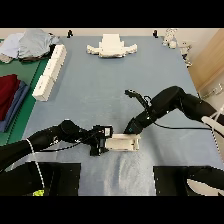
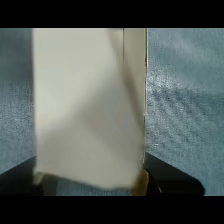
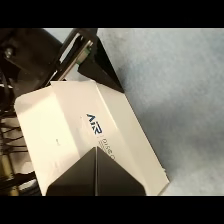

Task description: Fold the box.

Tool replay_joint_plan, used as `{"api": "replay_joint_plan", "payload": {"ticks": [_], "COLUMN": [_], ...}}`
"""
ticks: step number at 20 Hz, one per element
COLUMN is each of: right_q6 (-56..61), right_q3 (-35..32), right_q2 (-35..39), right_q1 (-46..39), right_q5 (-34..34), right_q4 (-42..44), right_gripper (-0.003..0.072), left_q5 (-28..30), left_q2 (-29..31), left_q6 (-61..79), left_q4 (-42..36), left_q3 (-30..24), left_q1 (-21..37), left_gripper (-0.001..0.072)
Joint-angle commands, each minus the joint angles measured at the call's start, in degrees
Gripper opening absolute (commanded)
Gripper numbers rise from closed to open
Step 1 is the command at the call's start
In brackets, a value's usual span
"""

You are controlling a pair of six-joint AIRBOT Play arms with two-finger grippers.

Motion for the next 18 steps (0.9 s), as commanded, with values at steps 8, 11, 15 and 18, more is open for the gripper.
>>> {"api": "replay_joint_plan", "payload": {"ticks": [8,11,15,18], "right_q6": [-4.6,-4.5,-6.4,-12.9], "right_q3": [-18.3,-21.9,-22.3,-22.3], "right_q2": [20.5,25.1,27.2,27.2], "right_q1": [16.5,21.8,23.3,23.3], "right_q5": [34.1,42.5,43.1,40.0], "right_q4": [-11.5,-14.6,-17.9,-17.8], "right_gripper": [0.0004,0.0005,0.018,0.0471], "left_q5": [0.0,0.0,0.0,0.0], "left_q2": [0.0,0.0,0.0,0.0], "left_q6": [0.0,0.0,0.0,0.0], "left_q4": [0.0,0.0,0.0,0.0], "left_q3": [0.0,0.0,0.0,0.0], "left_q1": [0.0,0.0,0.0,0.0], "left_gripper": [0.0512,0.0512,0.0512,0.0512]}}
